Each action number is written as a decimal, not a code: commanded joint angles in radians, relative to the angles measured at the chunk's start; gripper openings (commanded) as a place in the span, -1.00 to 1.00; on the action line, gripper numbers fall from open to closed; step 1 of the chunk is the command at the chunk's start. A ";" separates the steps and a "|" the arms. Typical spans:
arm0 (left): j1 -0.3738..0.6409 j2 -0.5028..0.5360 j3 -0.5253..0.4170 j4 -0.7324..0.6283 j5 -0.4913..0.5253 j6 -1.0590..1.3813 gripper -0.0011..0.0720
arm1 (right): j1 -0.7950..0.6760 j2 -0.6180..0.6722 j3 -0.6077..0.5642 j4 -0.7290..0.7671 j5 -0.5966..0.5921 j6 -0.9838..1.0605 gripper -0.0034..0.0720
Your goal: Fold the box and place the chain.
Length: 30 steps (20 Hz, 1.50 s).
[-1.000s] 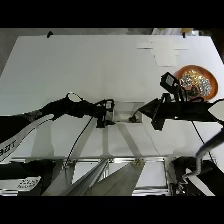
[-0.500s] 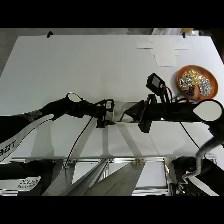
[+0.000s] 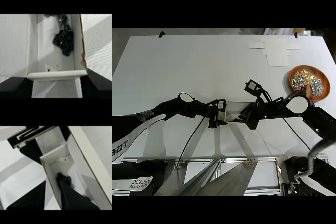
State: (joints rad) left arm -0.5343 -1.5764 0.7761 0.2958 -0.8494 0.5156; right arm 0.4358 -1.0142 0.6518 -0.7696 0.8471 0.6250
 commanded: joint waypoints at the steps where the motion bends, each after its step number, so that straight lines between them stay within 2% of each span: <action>1: 0.001 0.001 0.000 0.000 0.000 0.000 -0.28 | 0.000 0.003 0.023 -0.028 -0.029 0.002 -0.27; 3: 0.001 0.001 0.000 0.000 0.000 0.000 -0.28 | 0.000 0.060 0.066 -0.105 -0.019 -0.001 -0.27; 6: 0.001 0.001 0.000 0.000 0.000 0.000 -0.28 | -0.043 0.150 0.101 -0.343 0.005 0.000 -0.34; 7: 0.001 0.001 0.000 0.000 0.000 0.000 -0.28 | -0.074 0.165 0.101 -0.418 0.027 -0.001 -0.45; 10: 0.001 0.001 0.000 0.000 0.000 0.000 -0.28 | -0.182 0.155 0.089 -0.542 0.065 -0.006 -0.46; 12: 0.001 0.001 0.000 0.000 0.000 0.000 -0.28 | -0.227 0.129 0.055 -0.539 0.056 -0.069 -0.46; 16: 0.001 0.001 0.000 0.000 0.000 0.000 -0.28 | -0.232 0.066 -0.058 -0.482 0.042 -0.373 -0.45; 18: 0.001 0.001 0.000 0.000 0.000 0.000 -0.28 | -0.232 0.030 -0.098 -0.398 0.018 -0.496 -0.37; 19: 0.001 0.001 0.000 0.000 0.000 0.000 -0.28 | -0.232 0.008 -0.108 -0.357 0.007 -0.536 -0.26; 24: 0.001 0.001 0.000 0.000 0.000 0.000 -0.28 | -0.232 -0.109 -0.110 -0.137 -0.003 -0.702 -0.26; 30: 0.001 0.001 0.000 0.000 0.000 0.000 -0.28 | -0.232 -0.166 -0.110 -0.100 -0.070 -0.720 -0.26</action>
State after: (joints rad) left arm -0.5343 -1.5764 0.7761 0.2955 -0.8494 0.5156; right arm 0.2043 -1.1530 0.5426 -0.9092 0.8085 -0.0666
